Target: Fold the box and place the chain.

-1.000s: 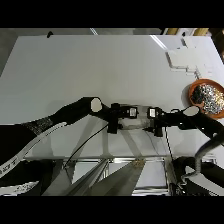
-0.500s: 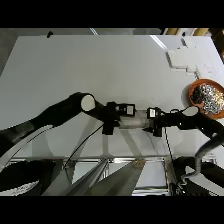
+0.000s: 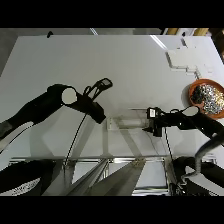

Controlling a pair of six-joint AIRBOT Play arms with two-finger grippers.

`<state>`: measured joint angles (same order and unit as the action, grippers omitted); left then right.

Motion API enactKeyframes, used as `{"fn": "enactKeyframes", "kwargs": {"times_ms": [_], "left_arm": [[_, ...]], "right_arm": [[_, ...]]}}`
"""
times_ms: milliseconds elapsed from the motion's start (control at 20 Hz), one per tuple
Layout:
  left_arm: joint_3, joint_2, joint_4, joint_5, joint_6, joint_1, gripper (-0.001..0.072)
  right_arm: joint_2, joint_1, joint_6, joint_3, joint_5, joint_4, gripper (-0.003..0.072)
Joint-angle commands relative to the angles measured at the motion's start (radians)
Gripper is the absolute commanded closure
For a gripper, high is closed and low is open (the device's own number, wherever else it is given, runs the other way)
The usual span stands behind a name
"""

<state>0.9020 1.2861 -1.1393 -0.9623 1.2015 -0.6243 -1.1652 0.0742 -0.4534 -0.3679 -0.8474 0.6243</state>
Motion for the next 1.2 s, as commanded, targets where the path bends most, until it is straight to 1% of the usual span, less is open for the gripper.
{"fn": "enactKeyframes", "kwargs": {"times_ms": [0,100,200,400,500,850,900,950,1000,1100,1150], "left_arm": [[-0.053,0.061,0.014,0.044,0.291,0.02,0.0707],[-0.056,0.123,0.103,0.049,0.31,0.011,0.0707],[-0.056,0.159,0.168,0.076,0.31,-0.008,0.0707],[-0.056,0.203,0.218,0.108,0.346,-0.038,0.0708],[-0.056,0.193,0.235,0.111,0.351,-0.044,0.0708],[-0.056,0.1,0.274,0.126,0.351,-0.051,0.0698],[-0.055,0.09,0.279,0.138,0.351,-0.058,0.0665],[-0.051,0.086,0.282,0.143,0.351,-0.064,0.0616],[-0.047,0.086,0.291,0.144,0.351,-0.069,0.0615],[-0.045,0.086,0.302,0.144,0.351,-0.08,0.0557],[-0.045,0.086,0.3,0.143,0.351,-0.084,0.0557]], "right_arm": [[0.001,-0.001,0.0,0.0,-0.001,0.0,0.033],[0.001,-0.001,0.0,0.0,-0.001,0.0,0.033],[0.001,-0.001,0.0,0.0,-0.001,0.0,0.033],[0.001,-0.001,0.0,0.0,-0.001,0.0,0.033],[0.001,-0.001,0.0,0.0,-0.001,0.0,0.033],[0.001,-0.001,0.0,0.0,-0.001,0.0,0.033],[0.001,-0.001,0.0,0.0,-0.001,0.0,0.033],[0.001,-0.001,0.0,0.0,-0.001,0.0,0.033],[0.001,-0.001,0.0,0.0,-0.001,0.0,0.033],[0.001,-0.001,0.0,0.0,-0.001,0.0,0.033],[0.001,-0.001,0.0,0.0,-0.001,0.0,0.033]]}}
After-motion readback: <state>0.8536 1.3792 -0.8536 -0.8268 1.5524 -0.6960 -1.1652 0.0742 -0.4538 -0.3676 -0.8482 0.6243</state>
